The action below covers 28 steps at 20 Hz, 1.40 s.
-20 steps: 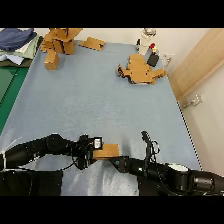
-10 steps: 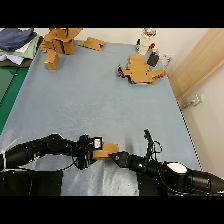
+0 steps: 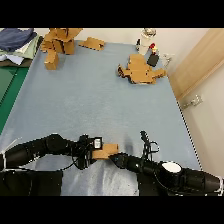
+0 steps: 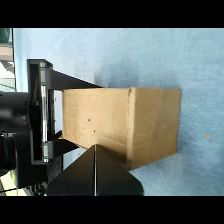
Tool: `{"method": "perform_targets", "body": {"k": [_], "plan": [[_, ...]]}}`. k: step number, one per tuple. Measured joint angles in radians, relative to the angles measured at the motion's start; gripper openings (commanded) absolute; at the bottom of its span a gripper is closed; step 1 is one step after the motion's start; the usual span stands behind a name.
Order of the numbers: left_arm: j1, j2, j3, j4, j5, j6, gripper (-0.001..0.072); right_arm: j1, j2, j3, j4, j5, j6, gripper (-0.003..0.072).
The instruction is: Fold the box.
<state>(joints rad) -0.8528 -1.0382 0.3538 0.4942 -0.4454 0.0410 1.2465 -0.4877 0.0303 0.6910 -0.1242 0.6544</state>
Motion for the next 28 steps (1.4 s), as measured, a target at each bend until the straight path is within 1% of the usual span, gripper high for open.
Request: {"method": "perform_targets", "body": {"k": [5, 10, 13, 16, 18, 21, 26, 28], "plan": [[0.0, 0.0, 0.0, 0.0, 0.0, 0.0, 0.0523, -0.001, -0.054, 0.002, -0.005, 0.013, 0.0, 0.0003], [0.0, 0.0, 0.0, 0.0, 0.0, 0.0, 0.0523, 0.0, -0.063, 0.002, -0.02, 0.01, 0.0, 0.0002], [0.0, 0.0, 0.0, 0.0, 0.0, 0.0, 0.0523, 0.001, -0.056, 0.019, -0.055, -0.016, 0.0, 0.0002], [0.0, 0.0, 0.0, 0.0, -0.001, 0.0, 0.0522, -0.002, -0.023, 0.068, -0.102, -0.088, -0.009, 0.0002], [0.0, 0.0, 0.0, 0.0, 0.0, 0.0, 0.0523, 0.0, 0.003, 0.098, -0.117, -0.106, -0.019, 0.0002], [0.0, 0.0, 0.0, 0.0, 0.0, 0.0, 0.0523, 0.001, 0.026, 0.128, -0.132, -0.169, -0.028, 0.0002], [0.0, 0.0, 0.0, 0.0, 0.0, 0.0, 0.0522, 0.0, 0.037, 0.164, -0.14, -0.34, -0.065, 0.0002], [0.0, 0.0, 0.0, 0.0, 0.0, 0.0, 0.0523, -0.001, 0.038, 0.174, -0.141, -0.391, -0.072, 0.0002]]}}
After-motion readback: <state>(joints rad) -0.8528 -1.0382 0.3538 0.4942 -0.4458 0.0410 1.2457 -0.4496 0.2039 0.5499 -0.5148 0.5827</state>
